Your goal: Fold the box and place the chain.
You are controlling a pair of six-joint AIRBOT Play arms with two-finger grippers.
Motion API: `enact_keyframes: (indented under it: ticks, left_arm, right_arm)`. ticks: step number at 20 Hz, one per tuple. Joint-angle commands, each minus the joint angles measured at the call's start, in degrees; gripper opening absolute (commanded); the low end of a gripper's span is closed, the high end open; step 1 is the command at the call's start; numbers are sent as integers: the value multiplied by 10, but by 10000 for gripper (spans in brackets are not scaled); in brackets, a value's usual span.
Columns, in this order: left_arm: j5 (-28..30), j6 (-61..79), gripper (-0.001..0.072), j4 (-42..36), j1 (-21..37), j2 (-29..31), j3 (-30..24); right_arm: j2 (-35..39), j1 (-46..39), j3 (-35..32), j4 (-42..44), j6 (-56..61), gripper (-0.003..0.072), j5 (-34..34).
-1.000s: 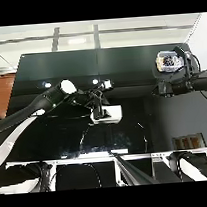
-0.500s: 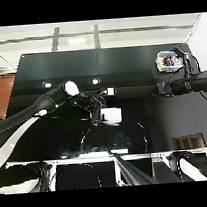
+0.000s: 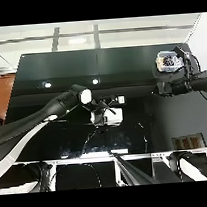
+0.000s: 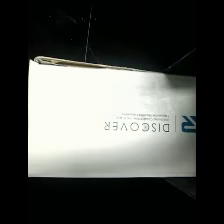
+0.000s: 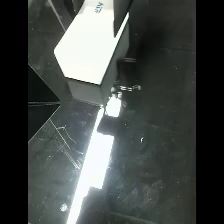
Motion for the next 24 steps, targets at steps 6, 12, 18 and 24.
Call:
enact_keyframes:
  ticks: [6,12,18,24]
  left_arm:
    - [-69,-156,229,57,213,20,129]
    - [-49,-357,222,86,496,-31,294]
    - [-131,-384,222,84,606,-205,507]
    - [-74,-374,223,113,612,-320,544]
  right_arm:
    - [0,0,0,3,1,15,0]
    - [0,0,0,6,0,15,-1]
    - [0,0,0,6,0,15,0]
    - [0,0,0,7,16,15,-7]
